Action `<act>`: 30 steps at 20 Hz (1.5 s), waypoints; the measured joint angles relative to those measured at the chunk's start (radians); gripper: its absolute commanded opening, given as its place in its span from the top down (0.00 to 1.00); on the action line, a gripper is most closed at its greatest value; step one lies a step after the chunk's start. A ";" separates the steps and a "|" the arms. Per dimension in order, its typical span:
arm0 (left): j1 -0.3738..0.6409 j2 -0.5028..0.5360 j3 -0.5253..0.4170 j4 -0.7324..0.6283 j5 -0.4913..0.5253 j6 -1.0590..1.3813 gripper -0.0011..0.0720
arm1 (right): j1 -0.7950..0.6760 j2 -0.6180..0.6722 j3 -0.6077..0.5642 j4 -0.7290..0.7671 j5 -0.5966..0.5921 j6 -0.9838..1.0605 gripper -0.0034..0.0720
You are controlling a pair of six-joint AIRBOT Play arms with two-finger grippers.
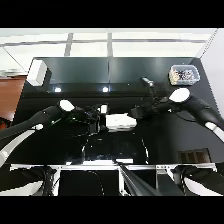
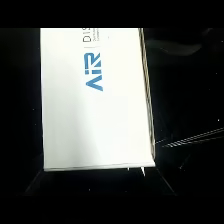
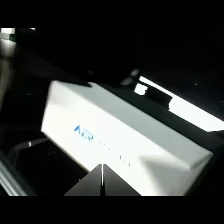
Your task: Fold the box and place the chain.
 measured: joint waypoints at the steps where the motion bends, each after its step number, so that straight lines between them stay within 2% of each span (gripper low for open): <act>1: 0.001 0.006 -0.001 0.014 -0.005 -0.011 0.01 | -0.038 0.037 0.003 -0.026 0.034 0.002 0.94; 7: 0.002 0.123 0.032 0.100 -0.055 -0.205 0.01 | -0.295 0.188 0.004 -0.267 0.193 0.082 0.94; 11: -0.053 0.158 0.093 0.052 -0.043 -0.294 0.01 | -0.369 0.214 -0.029 -0.317 0.207 0.099 0.94; 14: -0.130 0.093 0.185 0.041 0.010 -0.363 0.01 | -0.385 0.219 -0.053 -0.302 0.183 0.101 0.94; 17: -0.185 -0.016 0.298 0.126 0.016 -0.485 0.01 | -0.392 0.221 -0.064 -0.297 0.171 0.096 0.94; 21: -0.212 -0.135 0.422 0.265 -0.101 -0.657 0.01 | -0.396 0.222 -0.069 -0.301 0.163 0.082 0.94; 22: -0.215 -0.151 0.439 0.286 -0.140 -0.681 0.01 | -0.396 0.222 -0.069 -0.302 0.160 0.079 0.94; 30: -0.225 -0.187 0.498 0.346 -0.232 -0.745 0.01 | -0.396 0.222 -0.071 -0.303 0.143 0.057 0.94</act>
